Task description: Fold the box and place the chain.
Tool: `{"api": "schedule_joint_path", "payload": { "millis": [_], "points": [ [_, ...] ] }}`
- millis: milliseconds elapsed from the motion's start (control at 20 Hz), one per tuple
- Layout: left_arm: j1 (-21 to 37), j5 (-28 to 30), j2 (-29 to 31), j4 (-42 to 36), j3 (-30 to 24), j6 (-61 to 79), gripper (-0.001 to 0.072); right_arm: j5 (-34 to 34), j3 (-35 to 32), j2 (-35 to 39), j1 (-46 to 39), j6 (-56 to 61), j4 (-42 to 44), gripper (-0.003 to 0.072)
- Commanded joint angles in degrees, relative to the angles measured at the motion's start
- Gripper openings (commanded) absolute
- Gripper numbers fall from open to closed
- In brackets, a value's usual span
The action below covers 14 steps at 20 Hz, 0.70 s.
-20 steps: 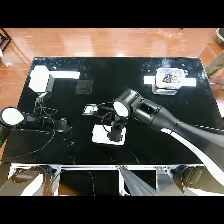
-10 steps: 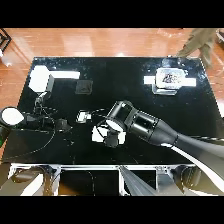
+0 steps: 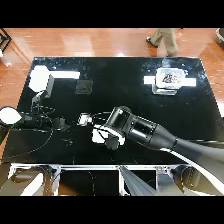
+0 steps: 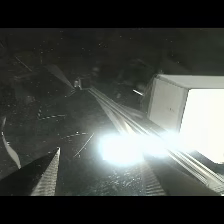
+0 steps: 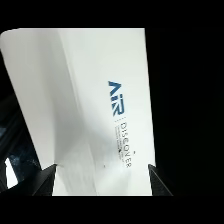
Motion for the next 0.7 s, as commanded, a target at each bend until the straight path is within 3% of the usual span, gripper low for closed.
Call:
{"api": "schedule_joint_path", "payload": {
  "millis": [0, 650],
  "points": [
    [0.5, -0.2, 0.0, 0.0, 0.0, 0.2, 0.0587, -1.6, -2.7, 2.2, 0.9, 1.7, -1.1, 0.0697],
    [0.5, -0.1, 0.0, -0.1, 0.0, 0.2, 0.0586, -8.3, -8.5, 4.6, 1.5, 2.1, -2.3, 0.0697]
  ]
}}
